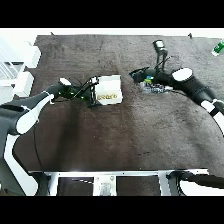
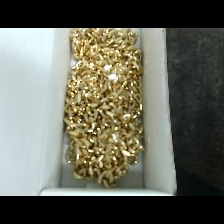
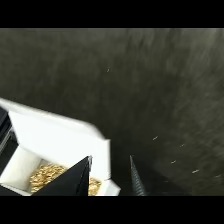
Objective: Fold the box and place the chain.
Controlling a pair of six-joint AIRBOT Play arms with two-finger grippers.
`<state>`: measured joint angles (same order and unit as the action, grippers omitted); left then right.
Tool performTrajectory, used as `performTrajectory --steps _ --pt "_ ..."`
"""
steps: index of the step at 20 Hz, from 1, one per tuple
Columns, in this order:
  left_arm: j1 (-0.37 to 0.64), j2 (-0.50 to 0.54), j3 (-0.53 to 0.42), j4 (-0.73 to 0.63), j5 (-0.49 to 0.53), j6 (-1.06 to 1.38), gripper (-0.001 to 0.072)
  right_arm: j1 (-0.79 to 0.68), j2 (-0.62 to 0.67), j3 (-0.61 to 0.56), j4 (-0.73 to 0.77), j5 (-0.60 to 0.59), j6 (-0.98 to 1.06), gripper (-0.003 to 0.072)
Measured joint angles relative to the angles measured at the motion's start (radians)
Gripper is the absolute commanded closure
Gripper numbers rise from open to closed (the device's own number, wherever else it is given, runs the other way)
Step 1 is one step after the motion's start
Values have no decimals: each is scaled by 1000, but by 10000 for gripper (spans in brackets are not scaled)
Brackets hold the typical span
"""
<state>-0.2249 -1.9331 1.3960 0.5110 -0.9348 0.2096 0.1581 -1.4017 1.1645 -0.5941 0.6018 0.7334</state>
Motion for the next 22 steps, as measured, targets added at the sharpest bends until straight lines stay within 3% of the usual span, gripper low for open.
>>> performTrajectory --steps 9,16,22 --pt "0 0 0 0 0 0 243 -106 -323 301 169 302 -308 395" --pt "0 0 0 0 0 0 243 -80 -487 489 144 363 -362 396" --pt "0 0 0 0 0 0 243 -28 -517 532 40 417 -370 393"
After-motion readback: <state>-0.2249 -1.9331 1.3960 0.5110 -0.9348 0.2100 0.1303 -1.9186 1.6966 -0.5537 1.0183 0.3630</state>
